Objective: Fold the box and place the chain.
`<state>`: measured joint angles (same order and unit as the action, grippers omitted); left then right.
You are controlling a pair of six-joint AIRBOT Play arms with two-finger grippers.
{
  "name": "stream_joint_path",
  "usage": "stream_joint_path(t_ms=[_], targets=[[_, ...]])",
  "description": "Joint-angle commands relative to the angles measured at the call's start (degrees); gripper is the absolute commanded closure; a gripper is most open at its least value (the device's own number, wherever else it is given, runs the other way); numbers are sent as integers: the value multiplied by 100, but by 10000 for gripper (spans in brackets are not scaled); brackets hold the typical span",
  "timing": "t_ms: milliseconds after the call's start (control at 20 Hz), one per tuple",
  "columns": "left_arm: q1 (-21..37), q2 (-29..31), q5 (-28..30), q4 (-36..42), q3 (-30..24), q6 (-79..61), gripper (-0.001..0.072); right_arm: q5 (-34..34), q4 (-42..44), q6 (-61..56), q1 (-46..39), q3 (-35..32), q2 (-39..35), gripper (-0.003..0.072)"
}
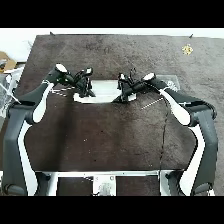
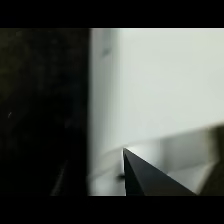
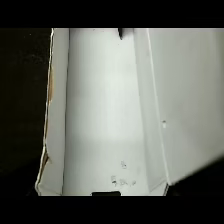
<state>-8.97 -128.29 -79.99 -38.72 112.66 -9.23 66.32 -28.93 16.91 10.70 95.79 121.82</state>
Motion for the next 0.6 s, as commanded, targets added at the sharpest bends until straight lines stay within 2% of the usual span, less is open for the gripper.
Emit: stream_joint_path(t_ms=[0, 350, 450, 550], targets=[[-9, 24, -85, 313, 13, 26, 358, 17, -2, -9, 2, 0, 4, 362], [490, 597, -385, 306, 28, 887, 358, 15, -2, -9, 2, -2, 4, 361], [684, 769, -693, 479, 28, 1342, 358, 15, -2, -9, 2, -2, 4, 362], [785, 791, -1250, 1137, 2, 1851, 358, 15, -2, -9, 2, -2, 4, 362]])
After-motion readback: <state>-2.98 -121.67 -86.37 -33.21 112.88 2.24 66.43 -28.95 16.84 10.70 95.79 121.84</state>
